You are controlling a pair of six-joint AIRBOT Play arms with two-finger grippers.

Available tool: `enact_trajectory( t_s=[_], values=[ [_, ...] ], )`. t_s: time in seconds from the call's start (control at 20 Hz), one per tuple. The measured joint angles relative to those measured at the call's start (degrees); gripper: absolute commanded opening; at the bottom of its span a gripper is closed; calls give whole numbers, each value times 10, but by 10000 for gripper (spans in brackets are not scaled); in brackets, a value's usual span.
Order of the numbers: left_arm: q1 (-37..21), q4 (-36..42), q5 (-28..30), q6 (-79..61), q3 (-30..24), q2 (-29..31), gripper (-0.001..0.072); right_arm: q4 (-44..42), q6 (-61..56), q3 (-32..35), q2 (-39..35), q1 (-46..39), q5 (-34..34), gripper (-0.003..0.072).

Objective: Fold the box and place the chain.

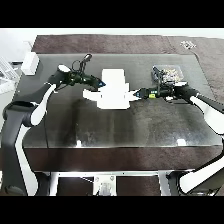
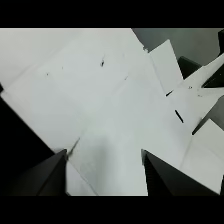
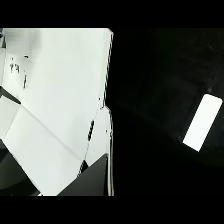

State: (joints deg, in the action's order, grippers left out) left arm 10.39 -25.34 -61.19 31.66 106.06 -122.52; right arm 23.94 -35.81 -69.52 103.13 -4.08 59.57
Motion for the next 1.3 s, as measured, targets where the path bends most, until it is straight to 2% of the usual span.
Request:
enact_trajectory(
  t_s=[0.2,0.5,0.9,1.3],
  values=[
    [-13,-40,-6,35,23,2,543,2,1,0,0,-1,0,5],
    [-14,-77,-14,65,29,-5,543,3,1,0,0,-1,0,6],
    [7,-62,-24,61,29,-26,543,3,5,0,0,-1,0,6],
    [13,-30,-5,45,29,-35,541,3,5,0,0,-1,0,5]
  ],
)
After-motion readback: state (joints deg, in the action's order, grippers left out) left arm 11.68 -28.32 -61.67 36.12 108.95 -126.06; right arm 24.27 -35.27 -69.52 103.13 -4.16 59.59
